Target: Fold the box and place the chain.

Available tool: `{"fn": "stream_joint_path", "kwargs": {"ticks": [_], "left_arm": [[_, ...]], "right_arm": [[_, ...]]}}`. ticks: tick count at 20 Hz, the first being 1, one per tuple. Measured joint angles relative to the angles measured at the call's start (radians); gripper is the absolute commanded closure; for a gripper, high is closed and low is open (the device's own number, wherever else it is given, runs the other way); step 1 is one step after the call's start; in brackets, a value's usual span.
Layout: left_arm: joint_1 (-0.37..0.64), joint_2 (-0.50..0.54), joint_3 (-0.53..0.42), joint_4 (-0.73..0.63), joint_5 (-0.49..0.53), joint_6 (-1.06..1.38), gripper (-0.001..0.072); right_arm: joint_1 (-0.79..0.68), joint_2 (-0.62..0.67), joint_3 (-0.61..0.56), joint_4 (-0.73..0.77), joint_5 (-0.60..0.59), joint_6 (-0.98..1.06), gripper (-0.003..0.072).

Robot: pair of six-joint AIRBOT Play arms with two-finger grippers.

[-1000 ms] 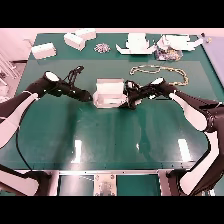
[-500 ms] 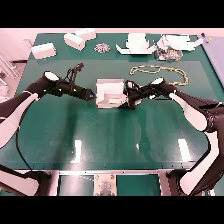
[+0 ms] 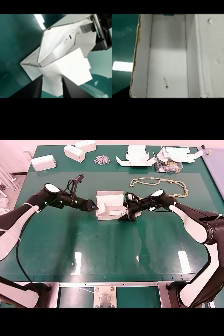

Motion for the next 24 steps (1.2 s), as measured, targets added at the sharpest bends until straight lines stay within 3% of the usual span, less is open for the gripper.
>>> {"fn": "stream_joint_path", "kwargs": {"ticks": [2,24], "left_arm": [[0.000,0.000,0.000,0.000,0.002,-0.018,0.0376],[-0.025,0.000,0.000,0.039,-0.014,-0.224,0.0374]], "right_arm": [[0.000,0.000,0.000,0.000,0.000,0.000,0.0097],[0.000,0.000,0.000,0.000,0.000,0.000,0.0097]]}}
